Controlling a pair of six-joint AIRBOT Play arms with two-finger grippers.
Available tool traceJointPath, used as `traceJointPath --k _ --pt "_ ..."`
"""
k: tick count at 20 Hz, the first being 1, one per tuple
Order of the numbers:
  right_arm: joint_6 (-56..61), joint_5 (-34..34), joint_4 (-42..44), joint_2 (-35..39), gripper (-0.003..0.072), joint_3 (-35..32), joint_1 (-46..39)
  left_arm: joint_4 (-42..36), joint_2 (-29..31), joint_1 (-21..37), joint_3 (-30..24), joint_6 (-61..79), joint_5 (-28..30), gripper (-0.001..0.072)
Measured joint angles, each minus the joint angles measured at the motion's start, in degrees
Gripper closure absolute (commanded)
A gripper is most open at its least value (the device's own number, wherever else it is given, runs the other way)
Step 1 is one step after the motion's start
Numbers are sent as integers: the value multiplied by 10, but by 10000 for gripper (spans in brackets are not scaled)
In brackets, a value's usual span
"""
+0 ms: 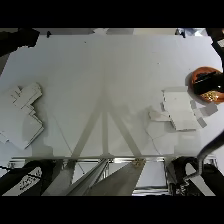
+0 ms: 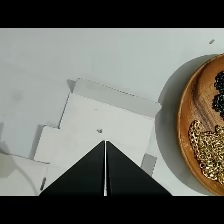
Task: Fold the box and place the chain.
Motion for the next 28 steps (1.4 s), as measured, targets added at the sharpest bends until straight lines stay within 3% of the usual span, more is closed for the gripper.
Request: traceJointPath --k 4,6,7,11,13,18,28 --pt "0 1 0 0 642 0 0 0 0 0 0 0 0 10" --pt "3 2 -3 0 408 0 0 0 0 0 0 0 -1 10" --pt "11 2 -11 0 358 0 0 0 0 0 0 0 -1 10" --pt "77 9 -98 0 342 0 0 0 0 0 0 0 -2 10" --pt "95 23 -144 0 285 0 0 0 0 0 0 0 -2 10" --pt "111 54 -208 -15 285 0 -28 0 0 0 0 0 -2 10" --pt "41 96 -124 -149 285 0 -231 0 0 0 0 0 -2 10"
